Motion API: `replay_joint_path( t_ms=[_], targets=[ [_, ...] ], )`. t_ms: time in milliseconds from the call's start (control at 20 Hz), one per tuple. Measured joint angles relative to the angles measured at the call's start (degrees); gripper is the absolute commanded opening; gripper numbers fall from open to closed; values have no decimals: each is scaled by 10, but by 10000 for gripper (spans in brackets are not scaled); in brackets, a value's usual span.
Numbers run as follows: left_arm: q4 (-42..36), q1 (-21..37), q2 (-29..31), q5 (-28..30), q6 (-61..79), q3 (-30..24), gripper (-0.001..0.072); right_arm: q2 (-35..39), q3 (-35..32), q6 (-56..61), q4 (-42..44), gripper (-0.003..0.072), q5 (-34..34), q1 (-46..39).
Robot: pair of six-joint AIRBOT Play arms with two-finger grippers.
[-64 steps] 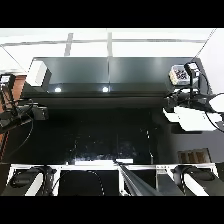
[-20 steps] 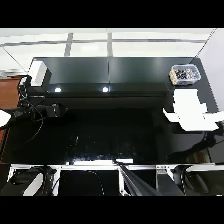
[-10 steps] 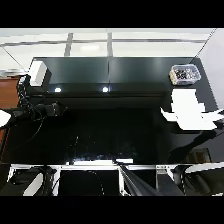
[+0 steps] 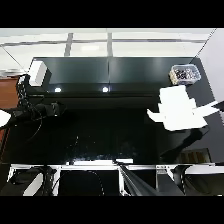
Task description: Fold the box and place the chain.
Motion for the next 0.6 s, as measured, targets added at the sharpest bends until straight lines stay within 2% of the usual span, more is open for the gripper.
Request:
replay_joint_path(
  t_ms=[250, 450, 600],
  targets=[
    [-3, -1, -1, -5, 0, 0, 706, 163, -181, -21, 73, 14, -91, 101],
    [-26, -4, -6, 0, 2, 0, 706, 305, -349, -36, 181, 13, -227, 229],
    [-75, -19, -32, 13, 27, 0, 706, 385, -460, -50, 279, 13, -337, 349]
  ],
)
